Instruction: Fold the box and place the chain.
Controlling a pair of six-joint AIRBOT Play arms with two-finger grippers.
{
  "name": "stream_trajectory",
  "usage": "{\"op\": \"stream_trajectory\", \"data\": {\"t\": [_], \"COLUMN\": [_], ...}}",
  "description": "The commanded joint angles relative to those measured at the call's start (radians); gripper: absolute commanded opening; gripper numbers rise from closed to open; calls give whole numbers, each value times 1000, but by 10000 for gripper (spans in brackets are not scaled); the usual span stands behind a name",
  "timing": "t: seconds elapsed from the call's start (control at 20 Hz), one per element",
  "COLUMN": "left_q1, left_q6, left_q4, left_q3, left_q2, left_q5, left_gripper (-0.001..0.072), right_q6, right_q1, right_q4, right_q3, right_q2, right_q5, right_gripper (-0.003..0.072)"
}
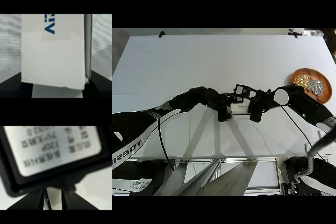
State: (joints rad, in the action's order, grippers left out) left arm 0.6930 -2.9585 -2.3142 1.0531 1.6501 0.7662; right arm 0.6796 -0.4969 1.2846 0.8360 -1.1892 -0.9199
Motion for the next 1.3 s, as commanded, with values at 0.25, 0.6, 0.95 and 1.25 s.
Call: {"op": "stream_trajectory", "data": {"t": [0.25,0.6,0.95,1.25], "left_q1": [0,0,0,0], "left_q6": [0,0,0,0], "left_q4": [0,0,0,0], "left_q3": [0,1,0,0], "left_q2": [-1,-1,-1,-1], "left_q5": [1,1,1,1], "left_gripper": [396,396,396,396], "right_q6": [28,59,264,254], "right_q1": [-3,38,70,-17], "right_q4": [3,-3,-158,-326], "right_q3": [-26,-24,-41,-244], "right_q2": [2,92,155,155], "right_q5": [-6,32,137,390], "right_gripper": [182,343,9,8]}}
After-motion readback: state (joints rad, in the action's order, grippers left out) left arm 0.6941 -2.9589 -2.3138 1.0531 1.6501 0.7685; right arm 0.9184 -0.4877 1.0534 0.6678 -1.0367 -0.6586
